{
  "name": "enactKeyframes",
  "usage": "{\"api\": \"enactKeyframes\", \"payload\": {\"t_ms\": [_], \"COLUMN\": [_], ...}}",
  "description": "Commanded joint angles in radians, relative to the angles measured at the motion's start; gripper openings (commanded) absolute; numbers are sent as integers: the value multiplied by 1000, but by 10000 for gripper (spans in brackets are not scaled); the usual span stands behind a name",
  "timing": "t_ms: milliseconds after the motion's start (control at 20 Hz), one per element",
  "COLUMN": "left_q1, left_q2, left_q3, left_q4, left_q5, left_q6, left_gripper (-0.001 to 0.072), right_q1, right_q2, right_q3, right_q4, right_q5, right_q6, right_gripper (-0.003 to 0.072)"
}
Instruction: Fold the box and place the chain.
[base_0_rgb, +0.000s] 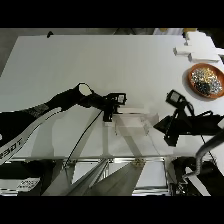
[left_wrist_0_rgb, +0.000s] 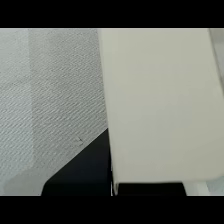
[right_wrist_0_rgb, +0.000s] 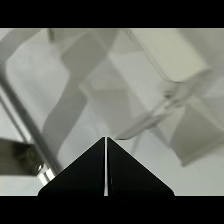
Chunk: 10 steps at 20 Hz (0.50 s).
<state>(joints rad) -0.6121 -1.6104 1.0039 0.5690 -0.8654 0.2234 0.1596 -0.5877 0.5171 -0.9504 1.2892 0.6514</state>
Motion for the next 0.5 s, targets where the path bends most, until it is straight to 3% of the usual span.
{"api": "enactKeyframes", "payload": {"t_ms": [0, 200, 300, 350, 400, 450], "left_q1": [-1, -1, -1, -1, -1, -1], "left_q2": [-1, -1, -1, -1, -1, -1], "left_q3": [0, 0, 0, 0, 0, 0], "left_q4": [0, 0, 0, 0, 0, 0], "left_q5": [0, 0, 0, 0, 0, 0], "left_q6": [0, 0, 0, 0, 0, 0], "left_gripper": [12, 12, 12, 12, 12, 12], "right_q1": [140, 288, 318, 333, 352, 377], "right_q2": [-13, -20, -23, -23, -23, -23], "right_q3": [-65, -116, -174, -206, -237, -259], "right_q4": [-78, -277, -275, -276, -276, -277], "right_q5": [-21, -191, -248, -298, -372, -441], "right_q6": [-160, -203, -349, -426, -475, -475], "right_gripper": [16, 21, 219, 466, 667, 695]}}
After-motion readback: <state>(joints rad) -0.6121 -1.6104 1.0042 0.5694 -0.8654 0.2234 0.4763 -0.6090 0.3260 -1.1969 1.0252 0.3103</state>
